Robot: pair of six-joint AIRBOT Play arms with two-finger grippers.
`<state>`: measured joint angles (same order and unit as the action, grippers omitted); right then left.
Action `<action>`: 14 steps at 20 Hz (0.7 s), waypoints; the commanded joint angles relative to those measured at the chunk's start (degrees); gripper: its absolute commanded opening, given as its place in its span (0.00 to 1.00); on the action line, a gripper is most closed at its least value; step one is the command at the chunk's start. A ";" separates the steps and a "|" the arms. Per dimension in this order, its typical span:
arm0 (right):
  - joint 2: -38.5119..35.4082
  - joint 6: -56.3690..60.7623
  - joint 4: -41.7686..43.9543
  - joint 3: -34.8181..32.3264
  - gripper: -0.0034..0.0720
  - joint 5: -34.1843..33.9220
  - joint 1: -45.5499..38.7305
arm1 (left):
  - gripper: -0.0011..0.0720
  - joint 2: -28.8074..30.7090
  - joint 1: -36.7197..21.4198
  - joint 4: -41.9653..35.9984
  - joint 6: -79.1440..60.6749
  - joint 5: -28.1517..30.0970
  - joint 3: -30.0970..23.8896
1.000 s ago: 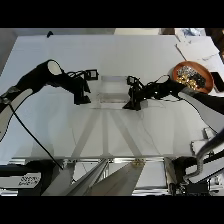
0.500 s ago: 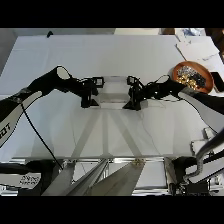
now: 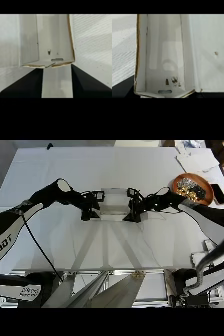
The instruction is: Fold the box and place the chain.
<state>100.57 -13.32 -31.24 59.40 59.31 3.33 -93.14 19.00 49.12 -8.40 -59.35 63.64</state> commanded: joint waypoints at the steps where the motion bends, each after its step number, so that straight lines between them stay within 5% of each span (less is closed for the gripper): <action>1: 0.02 0.00 0.00 0.04 0.58 0.02 0.04 | 0.47 -0.37 0.07 -1.86 -0.81 2.58 -0.04; 5: 0.02 0.00 0.02 0.04 0.58 0.02 0.04 | 0.20 -0.46 0.04 -6.25 -0.83 2.51 -0.04; 10: 0.02 0.00 0.02 0.04 0.58 0.02 0.04 | 0.21 -1.70 0.33 -8.70 -0.81 1.73 -0.04; 12: 0.02 0.00 0.00 0.04 0.58 0.02 0.04 | 0.36 -2.67 0.61 -8.76 -0.81 1.95 -0.04; 14: 0.02 0.00 0.02 0.04 0.58 0.02 0.04 | 0.69 -3.67 0.74 -8.81 -0.79 2.51 -0.04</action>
<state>100.57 -13.39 -31.29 59.40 59.31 3.36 -95.64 19.53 40.69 -9.19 -57.45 63.64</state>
